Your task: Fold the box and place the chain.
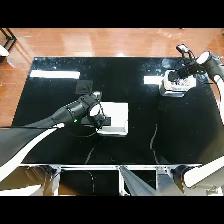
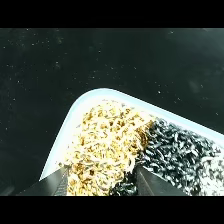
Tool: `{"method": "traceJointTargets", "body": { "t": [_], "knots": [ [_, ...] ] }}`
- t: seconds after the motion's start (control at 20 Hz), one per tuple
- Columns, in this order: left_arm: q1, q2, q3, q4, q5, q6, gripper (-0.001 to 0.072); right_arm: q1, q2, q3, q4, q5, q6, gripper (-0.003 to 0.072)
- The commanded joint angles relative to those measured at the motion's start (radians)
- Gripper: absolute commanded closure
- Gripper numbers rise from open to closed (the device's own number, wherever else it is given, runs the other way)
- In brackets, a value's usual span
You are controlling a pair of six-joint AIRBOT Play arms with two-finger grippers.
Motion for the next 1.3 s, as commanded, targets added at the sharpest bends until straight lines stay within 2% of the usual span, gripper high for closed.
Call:
{"method": "traceJointTargets", "body": {
  "t": [0.0, 1.25],
  "knots": [
    [0.001, 0.0, 0.0, 0.0, 0.006, -0.001, 0.0685, 0.018, -0.004, 0.0, 0.026, -0.035, -0.089, 0.0222],
    [0.001, 0.0, 0.0, 0.0, 0.011, -0.001, 0.0685, 0.034, 0.016, 0.004, -0.002, -0.063, -0.146, 0.0222]
  ]
}}
